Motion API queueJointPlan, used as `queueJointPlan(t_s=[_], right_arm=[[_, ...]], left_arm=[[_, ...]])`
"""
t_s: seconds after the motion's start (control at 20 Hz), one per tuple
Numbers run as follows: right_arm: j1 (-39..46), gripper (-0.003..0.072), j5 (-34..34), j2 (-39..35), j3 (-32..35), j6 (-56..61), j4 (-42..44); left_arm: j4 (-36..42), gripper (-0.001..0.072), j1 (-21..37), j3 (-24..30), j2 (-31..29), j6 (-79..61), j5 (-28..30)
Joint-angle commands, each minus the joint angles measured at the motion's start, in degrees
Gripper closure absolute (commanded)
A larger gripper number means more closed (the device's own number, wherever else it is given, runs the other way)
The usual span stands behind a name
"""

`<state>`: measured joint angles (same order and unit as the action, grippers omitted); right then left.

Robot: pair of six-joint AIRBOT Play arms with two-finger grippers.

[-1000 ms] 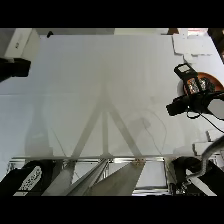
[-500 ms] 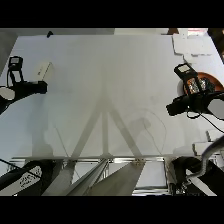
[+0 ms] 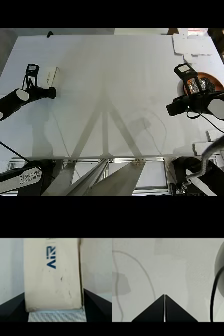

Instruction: Fold the box and place the chain.

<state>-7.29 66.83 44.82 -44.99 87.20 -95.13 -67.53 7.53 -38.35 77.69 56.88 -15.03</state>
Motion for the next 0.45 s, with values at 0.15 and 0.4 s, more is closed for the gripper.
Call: queueJointPlan(t_s=[0.15, 0.4], right_arm=[[0.0, 0.0673, 0.0, 0.0, -0.1, 0.0, 0.0], [0.0, 0.0673, 0.0, 0.0, -0.1, 0.0, 0.0]], left_arm=[[-0.1, 0.0009, -0.1, 0.0, -6.9, -0.3, -2.6], [0.1, 0.0011, -0.2, 0.0, -20.9, 0.1, -6.4]])
